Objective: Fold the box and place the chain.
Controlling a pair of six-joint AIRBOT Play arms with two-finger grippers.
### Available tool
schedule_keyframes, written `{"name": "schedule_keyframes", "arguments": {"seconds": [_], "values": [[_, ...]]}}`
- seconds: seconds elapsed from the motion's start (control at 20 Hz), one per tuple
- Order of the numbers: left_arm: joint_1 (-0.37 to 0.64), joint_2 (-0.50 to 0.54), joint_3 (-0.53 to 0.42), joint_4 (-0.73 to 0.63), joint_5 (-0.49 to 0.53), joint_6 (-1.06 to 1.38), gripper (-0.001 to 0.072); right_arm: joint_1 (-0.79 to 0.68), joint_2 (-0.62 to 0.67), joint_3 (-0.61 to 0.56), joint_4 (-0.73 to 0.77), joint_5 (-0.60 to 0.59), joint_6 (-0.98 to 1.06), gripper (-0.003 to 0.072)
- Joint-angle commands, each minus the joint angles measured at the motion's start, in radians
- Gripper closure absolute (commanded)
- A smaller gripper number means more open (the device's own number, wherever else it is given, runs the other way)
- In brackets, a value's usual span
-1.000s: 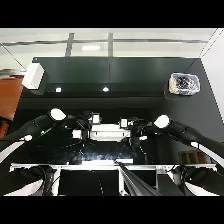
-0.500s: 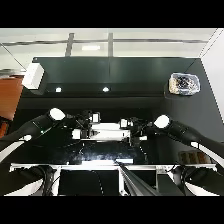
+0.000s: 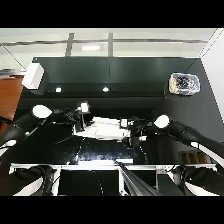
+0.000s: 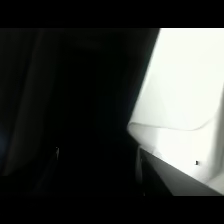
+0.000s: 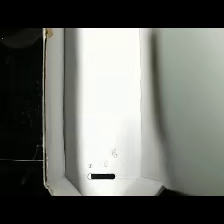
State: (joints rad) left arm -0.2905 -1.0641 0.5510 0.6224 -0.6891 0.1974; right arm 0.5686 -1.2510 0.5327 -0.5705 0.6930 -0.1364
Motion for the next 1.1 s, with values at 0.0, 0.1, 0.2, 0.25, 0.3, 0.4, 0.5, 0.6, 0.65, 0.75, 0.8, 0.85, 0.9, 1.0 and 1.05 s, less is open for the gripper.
{"name": "schedule_keyframes", "arguments": {"seconds": [0.0,0.1,0.2,0.25,0.3,0.4,0.5,0.6,0.65,0.75,0.8,0.85,0.9,1.0,1.05], "values": [[0.06,0.114,0.001,0.033,-0.012,-0.101,0.0129,0.001,-0.001,0.001,0.0,0.002,0.001,0.0216],[0.082,0.169,0.001,0.079,-0.082,-0.138,0.0131,0.001,-0.001,0.001,0.0,0.002,0.0,0.0216],[0.09,0.19,0.001,0.162,-0.171,-0.216,0.0131,0.001,-0.001,0.001,0.001,0.002,0.001,0.0215],[0.091,0.192,0.001,0.204,-0.222,-0.27,0.0131,0.001,-0.001,0.001,0.001,0.002,0.001,0.0216],[0.091,0.192,0.001,0.243,-0.265,-0.332,0.0131,0.001,-0.001,0.001,0.001,0.002,0.001,0.0216],[0.091,0.192,0.0,0.285,-0.332,-0.451,0.0131,0.001,-0.001,0.001,0.001,0.002,0.001,0.0216],[0.091,0.192,0.0,0.286,-0.401,-0.497,0.0131,0.001,-0.001,0.001,0.001,0.002,0.001,0.0216],[0.084,0.193,0.0,0.287,-0.452,-0.5,0.0132,0.001,-0.001,0.001,0.0,0.002,0.001,0.0216],[0.076,0.196,0.0,0.287,-0.457,-0.515,0.0132,0.001,-0.001,0.001,0.0,0.002,0.001,0.0217],[0.045,0.206,0.0,0.286,-0.455,-0.549,0.0133,0.001,-0.001,0.001,0.0,0.004,0.0,0.0216],[0.025,0.21,0.0,0.286,-0.453,-0.571,0.0133,0.001,-0.001,0.001,-0.003,0.011,-0.002,0.0216],[0.004,0.212,-0.001,0.286,-0.445,-0.599,0.0132,0.001,-0.001,0.001,-0.005,0.01,-0.02,0.0216],[-0.014,0.213,-0.001,0.286,-0.44,-0.619,0.0133,0.001,-0.001,0.001,-0.004,0.009,-0.031,0.0216],[-0.053,0.213,-0.001,0.284,-0.425,-0.626,0.0133,0.001,-0.001,0.001,-0.004,0.009,-0.031,0.0216],[-0.071,0.213,-0.001,0.283,-0.412,-0.626,0.0132,0.001,-0.001,0.001,-0.004,0.007,-0.031,0.0216]]}}
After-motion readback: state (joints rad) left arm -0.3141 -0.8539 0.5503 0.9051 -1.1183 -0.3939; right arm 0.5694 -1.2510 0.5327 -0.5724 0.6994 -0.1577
